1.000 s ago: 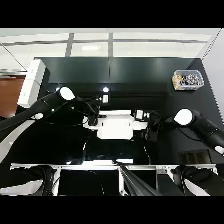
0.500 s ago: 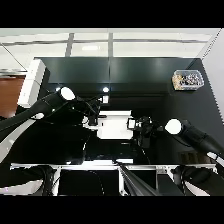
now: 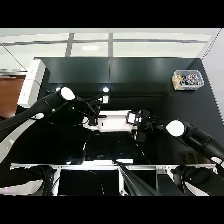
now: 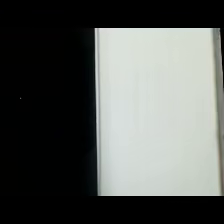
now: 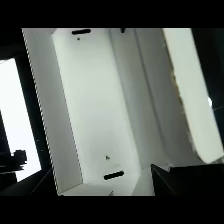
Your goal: Fold the box and place the chain.
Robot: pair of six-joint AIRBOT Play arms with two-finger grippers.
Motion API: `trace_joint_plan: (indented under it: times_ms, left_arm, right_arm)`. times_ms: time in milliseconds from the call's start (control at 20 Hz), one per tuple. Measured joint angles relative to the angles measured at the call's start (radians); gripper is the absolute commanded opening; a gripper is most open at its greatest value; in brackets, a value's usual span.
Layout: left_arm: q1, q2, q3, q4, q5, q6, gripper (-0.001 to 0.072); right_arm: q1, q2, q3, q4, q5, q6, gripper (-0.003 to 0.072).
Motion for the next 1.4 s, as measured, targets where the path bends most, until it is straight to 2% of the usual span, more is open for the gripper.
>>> trace_joint_plan:
  times_ms: [150, 350, 600, 750, 950, 1050, 1150, 1400]
  left_arm:
    - [0.0, 0.0, 0.0, 0.0, 0.0, 0.0, 0.0027]
    - [0.0, 0.0, 0.0, 0.0, -0.003, 0.001, 0.0027]
    - [0.0, 0.0, 0.0, 0.0, -0.003, 0.0, 0.0027]
    - [0.0, 0.0, 0.0, 0.0, -0.004, 0.0, 0.0027]
    - [0.0, 0.0, 0.0, 0.0, -0.004, 0.0, 0.0027]
    - [0.0, 0.0, 0.0, 0.0, -0.004, 0.0, 0.0027]
    - [0.0, 0.0, 0.0, 0.0, -0.004, 0.0, 0.0027]
    - [0.0, 0.0, 0.0, 0.0, -0.003, 0.0, 0.0027]
  right_arm:
    - [-0.024, 0.009, 0.009, 0.003, -0.006, -0.029, 0.0705]
    - [-0.097, -0.005, 0.028, 0.051, 0.048, -0.079, 0.0705]
    - [-0.167, -0.06, 0.038, 0.19, 0.091, -0.275, 0.0705]
    - [-0.198, -0.072, 0.04, 0.109, 0.12, -0.274, 0.0705]
    - [-0.202, -0.079, 0.035, 0.001, 0.258, -0.195, 0.0705]
    - [-0.178, -0.079, 0.021, -0.014, 0.284, -0.166, 0.0705]
    - [-0.139, -0.08, -0.003, 0.02, 0.265, -0.139, 0.0705]
    - [-0.031, -0.079, -0.032, 0.164, 0.073, -0.08, 0.0705]
